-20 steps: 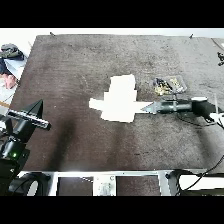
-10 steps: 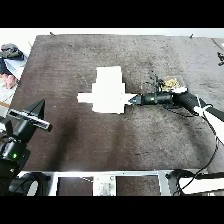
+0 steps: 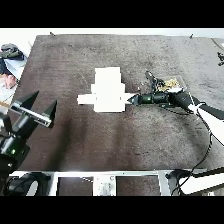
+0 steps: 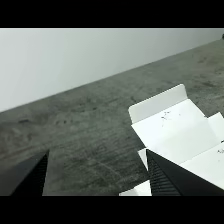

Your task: Fold the box and place the chain.

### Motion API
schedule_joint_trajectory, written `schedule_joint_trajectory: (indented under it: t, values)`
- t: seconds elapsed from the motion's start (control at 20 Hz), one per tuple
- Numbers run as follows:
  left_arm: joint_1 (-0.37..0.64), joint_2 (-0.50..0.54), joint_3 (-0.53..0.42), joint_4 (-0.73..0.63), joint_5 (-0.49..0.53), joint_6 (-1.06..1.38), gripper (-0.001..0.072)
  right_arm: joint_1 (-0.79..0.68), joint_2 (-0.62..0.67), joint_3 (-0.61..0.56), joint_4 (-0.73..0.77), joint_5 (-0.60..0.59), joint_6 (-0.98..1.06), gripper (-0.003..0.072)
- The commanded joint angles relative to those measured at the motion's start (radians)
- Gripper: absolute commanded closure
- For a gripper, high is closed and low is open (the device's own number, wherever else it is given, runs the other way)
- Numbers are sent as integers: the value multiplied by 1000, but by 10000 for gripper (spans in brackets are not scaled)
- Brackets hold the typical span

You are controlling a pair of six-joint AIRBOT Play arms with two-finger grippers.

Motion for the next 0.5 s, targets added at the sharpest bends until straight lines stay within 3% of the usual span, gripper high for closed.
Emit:
schedule_joint_trajectory:
  t: [0.0, 0.15, 0.3, 0.45]
  values:
    - [0, -214, 130, 2, 29, -48, 53, 1, -3, 2, 6, -2, -21, 706]
    - [0, -505, 311, 82, -18, -151, 54, 1, -3, 2, 6, -2, -21, 705]
    - [0, -773, 530, 404, -161, -477, 54, 1, -3, 2, 6, -2, -24, 706]
    - [0, -1033, 799, 741, -399, -819, 53, 1, -3, 2, 6, -2, -38, 706]
